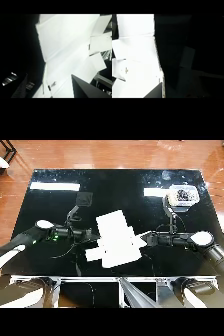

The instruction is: Fold the box and place the chain.

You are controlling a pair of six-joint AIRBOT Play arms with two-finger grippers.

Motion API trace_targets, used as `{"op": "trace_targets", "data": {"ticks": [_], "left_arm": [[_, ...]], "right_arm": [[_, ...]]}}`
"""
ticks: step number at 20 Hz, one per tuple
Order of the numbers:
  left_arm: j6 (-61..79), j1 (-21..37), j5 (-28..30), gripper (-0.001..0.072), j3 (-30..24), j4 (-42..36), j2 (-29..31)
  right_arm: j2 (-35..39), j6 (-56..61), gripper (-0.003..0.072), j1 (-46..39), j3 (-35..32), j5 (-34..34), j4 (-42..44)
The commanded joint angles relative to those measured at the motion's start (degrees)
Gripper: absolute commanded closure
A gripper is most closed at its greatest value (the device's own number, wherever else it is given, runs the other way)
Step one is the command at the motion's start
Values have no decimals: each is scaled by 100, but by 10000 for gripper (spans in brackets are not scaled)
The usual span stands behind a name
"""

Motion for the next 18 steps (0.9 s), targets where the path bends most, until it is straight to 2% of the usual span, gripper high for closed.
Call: {"op": "trace_targets", "data": {"ticks": [1,4,6,8,14,15,16,17,18], "left_arm": [[813,-7,-682,78,516,-426,-859],[1641,-109,-1871,78,1134,-192,-1493],[1633,-155,-2208,78,1447,323,-1751],[1615,-155,-2293,79,1611,566,-1919],[1620,-157,-2022,110,1703,439,-1965],[1620,-157,-1991,176,1703,380,-1965],[1620,-157,-1971,286,1703,356,-1965],[1620,-157,-1985,358,1698,352,-1965],[1620,-157,-1991,364,1698,289,-1965]], "right_arm": [[7,2,665,11,-4,7,31],[7,2,665,11,-4,22,28],[7,2,665,11,-4,76,31],[7,2,665,11,-2,120,26],[7,2,665,11,-4,105,13],[7,2,665,11,-4,105,13],[7,2,665,11,-4,105,15],[7,2,665,11,-4,105,13],[7,2,665,11,-4,105,4]]}}
